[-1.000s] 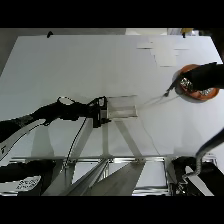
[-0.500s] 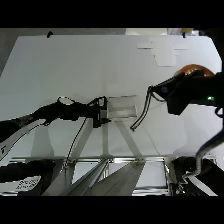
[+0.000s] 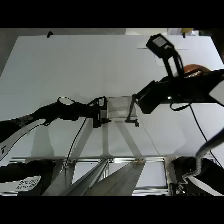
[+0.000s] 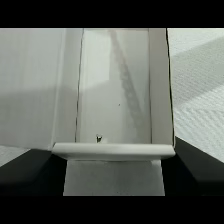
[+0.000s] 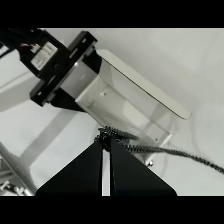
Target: Fold the box and place the chain.
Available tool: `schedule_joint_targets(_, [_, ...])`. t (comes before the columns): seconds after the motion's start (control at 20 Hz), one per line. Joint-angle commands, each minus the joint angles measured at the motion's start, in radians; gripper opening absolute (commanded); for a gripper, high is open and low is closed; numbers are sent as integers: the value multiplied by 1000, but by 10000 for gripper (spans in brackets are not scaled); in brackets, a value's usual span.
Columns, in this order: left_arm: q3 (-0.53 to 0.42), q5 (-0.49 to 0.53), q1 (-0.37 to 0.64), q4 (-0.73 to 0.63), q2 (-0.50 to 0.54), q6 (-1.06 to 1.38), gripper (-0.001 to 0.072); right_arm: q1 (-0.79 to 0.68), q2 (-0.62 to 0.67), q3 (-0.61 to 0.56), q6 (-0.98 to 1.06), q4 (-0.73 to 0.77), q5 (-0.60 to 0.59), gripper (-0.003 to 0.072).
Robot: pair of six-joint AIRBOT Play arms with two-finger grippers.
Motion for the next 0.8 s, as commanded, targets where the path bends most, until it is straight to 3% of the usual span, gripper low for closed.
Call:
schedule_joint_targets(0.0, [0, 0, 0, 0, 0, 0, 14, 8, -37, -94, 0, 8, -108, 17])
schedule_joint_targets(0.2, [0, 0, 0, 0, 0, 0, 14, 8, -111, -166, -14, 17, -169, 18])
schedule_joint_targets(0.75, [0, 0, 0, 0, 0, 0, 14, 9, -298, -182, -27, 52, -196, 19])
